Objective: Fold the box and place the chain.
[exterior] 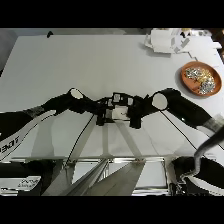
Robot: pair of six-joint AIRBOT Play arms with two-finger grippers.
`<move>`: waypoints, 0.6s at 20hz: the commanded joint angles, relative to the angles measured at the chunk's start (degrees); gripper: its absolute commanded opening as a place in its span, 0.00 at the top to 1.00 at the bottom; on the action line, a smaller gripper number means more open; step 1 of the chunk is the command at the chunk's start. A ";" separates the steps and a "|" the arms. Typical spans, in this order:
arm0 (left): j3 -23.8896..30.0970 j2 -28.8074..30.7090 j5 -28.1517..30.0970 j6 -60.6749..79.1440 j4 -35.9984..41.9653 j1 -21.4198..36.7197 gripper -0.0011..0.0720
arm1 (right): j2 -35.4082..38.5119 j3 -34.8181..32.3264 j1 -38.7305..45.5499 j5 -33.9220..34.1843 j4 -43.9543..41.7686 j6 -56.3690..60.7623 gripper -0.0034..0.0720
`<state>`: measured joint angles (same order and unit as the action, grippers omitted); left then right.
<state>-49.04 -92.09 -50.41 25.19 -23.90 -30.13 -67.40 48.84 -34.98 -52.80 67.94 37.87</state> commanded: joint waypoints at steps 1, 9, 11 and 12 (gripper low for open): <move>0.00 0.04 0.04 0.13 -0.09 0.02 0.64 | 7.32 0.02 0.02 -3.93 8.26 13.11 0.93; 0.00 0.04 0.02 0.13 -0.09 0.02 0.64 | 19.98 -4.85 18.40 -29.66 19.02 42.80 0.94; 0.00 0.04 0.04 0.13 -0.09 0.02 0.64 | 21.14 -8.96 25.18 -30.97 18.93 42.88 0.93; 0.00 0.04 0.02 0.11 -0.09 0.02 0.64 | 21.49 -11.04 27.93 -30.80 18.58 43.28 0.93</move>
<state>-49.04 -92.09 -50.39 25.28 -23.97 -30.13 -48.07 42.33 -15.25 -80.01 85.34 76.05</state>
